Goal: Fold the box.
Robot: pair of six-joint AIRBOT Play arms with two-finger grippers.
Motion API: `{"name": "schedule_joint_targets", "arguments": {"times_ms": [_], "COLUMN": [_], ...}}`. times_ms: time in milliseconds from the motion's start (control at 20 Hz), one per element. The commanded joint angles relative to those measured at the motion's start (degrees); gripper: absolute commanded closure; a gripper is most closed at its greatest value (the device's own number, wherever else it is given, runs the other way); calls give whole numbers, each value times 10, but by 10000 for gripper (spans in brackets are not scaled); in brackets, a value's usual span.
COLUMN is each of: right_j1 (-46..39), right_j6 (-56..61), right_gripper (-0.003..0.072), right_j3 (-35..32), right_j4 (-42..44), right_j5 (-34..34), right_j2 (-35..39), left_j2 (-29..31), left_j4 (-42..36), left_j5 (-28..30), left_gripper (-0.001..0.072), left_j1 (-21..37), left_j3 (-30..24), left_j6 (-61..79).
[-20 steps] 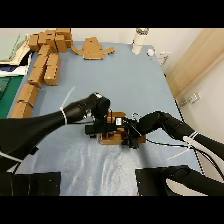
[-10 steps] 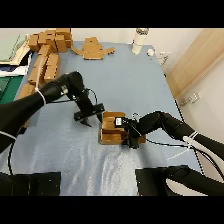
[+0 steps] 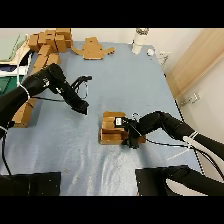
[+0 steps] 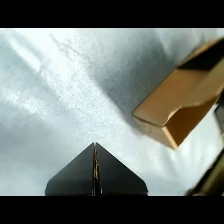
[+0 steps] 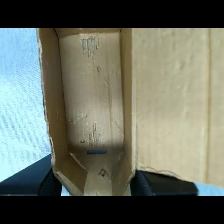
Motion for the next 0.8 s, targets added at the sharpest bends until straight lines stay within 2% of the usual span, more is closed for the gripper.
{"name": "schedule_joint_targets", "arguments": {"times_ms": [0,150,400,450,500,550,750], "right_j1": [0,0,0,0,0,0,0], "right_j6": [0,0,0,0,0,0,0], "right_gripper": [179,179,179,179,179,179,179], "right_j3": [0,0,0,0,0,0,0], "right_j4": [0,0,0,0,0,0,0], "right_j5": [0,0,0,0,0,0,0], "right_j2": [0,0,0,0,0,0,0], "left_j2": [24,70,177,195,208,213,189], "left_j4": [0,-10,-172,-210,-253,-287,-335], "left_j5": [53,139,249,271,292,314,366], "left_gripper": [702,704,696,558,119,15,15], "left_j1": [-24,-54,-38,-40,-46,-55,-103], "left_j3": [-47,-137,-349,-383,-412,-431,-438], "left_j6": [207,319,681,734,769,792,815]}}
